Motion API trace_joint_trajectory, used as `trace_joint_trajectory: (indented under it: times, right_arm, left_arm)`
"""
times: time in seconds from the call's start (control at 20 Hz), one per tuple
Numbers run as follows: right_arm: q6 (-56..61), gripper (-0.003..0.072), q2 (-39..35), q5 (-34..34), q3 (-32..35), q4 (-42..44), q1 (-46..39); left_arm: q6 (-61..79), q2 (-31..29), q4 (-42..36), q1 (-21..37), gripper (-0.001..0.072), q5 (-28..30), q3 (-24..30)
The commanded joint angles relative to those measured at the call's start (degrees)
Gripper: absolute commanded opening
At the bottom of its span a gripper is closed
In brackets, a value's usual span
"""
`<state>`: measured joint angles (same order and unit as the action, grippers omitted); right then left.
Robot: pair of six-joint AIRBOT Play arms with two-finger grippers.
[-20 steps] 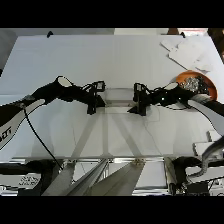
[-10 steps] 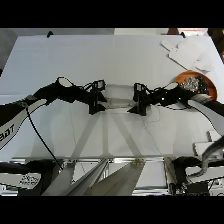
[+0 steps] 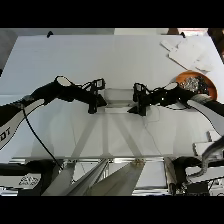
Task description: Fold the box and place the chain.
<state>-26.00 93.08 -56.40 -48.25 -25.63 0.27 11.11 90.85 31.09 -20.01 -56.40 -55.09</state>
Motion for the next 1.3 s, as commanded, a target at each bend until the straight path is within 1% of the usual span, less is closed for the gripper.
trace_joint_trajectory:
  times: [0.0, 0.1, 0.2, 0.25, 0.35, 0.4, 0.5, 0.6, 0.7, 0.75, 0.9, 1.0, 1.1, 1.25]
  right_arm:
    - [0.0, 0.0400, 0.0, 0.0, 0.0, 0.0, 0.0]
    - [0.0, 0.0400, 0.0, 0.0, 0.0, 0.0, 0.0]
    - [0.0, 0.0400, 0.0, 0.0, 0.0, 0.0, 0.0]
    - [0.0, 0.0400, 0.0, 0.0, 0.0, 0.0, 0.0]
    - [0.0, 0.0400, 0.0, 0.0, 0.0, 0.0, 0.0]
    - [0.0, 0.0400, 0.0, 0.0, 0.0, 0.0, 0.0]
    - [0.0, 0.0400, 0.0, 0.0, 0.0, 0.0, 0.0]
    - [0.0, 0.0400, 0.0, 0.0, 0.0, 0.0, 0.0]
    - [0.0, 0.0400, 0.0, 0.0, 0.0, 0.0, 0.0]
    - [0.0, 0.0400, 0.0, 0.0, 0.0, 0.0, 0.0]
    - [0.0, 0.0400, 0.0, 0.0, 0.0, 0.0, 0.0]
    - [0.0, 0.0400, 0.0, 0.0, 0.0, 0.0, 0.0]
    - [0.0, 0.0400, 0.0, 0.0, 0.0, 0.0, 0.0]
    - [0.0, 0.0400, 0.0, 0.0, 0.0, 0.0, 0.0]
  left_arm:
    - [-1.2, -4.1, 2.2, 0.3, 0.0010, -0.2, 0.0]
    - [-2.4, -7.6, 5.7, 1.0, 0.0009, -1.5, 0.0]
    - [-6.7, -11.6, 9.5, 2.8, 0.0009, -4.3, 0.0]
    - [-10.0, -13.9, 11.5, 4.1, 0.0004, -6.5, 0.0]
    - [-20.8, -17.3, 15.2, 7.8, 0.0004, -10.1, 0.0]
    - [-27.3, -18.5, 17.4, 10.1, 0.0003, -10.2, 0.0]
    - [-37.9, -19.2, 20.2, 14.6, 0.0004, -7.9, 0.0]
    - [-49.1, -19.1, 20.5, 17.3, 0.0007, -7.6, 0.3]
    - [-58.1, -19.1, 20.9, 16.5, 0.0006, -6.9, 1.3]
    - [-61.2, -19.1, 20.9, 15.5, 0.0004, -5.5, 2.3]
    - [-67.8, -18.8, 21.1, 12.8, 0.0003, 2.0, 6.9]
    - [-72.9, -17.0, 21.1, 11.5, 0.0003, 6.1, 9.8]
    - [-76.0, -14.3, 21.1, 10.0, 0.0003, 6.7, 10.7]
    - [-76.1, -11.0, 20.7, 7.4, 0.0003, 6.5, 10.7]
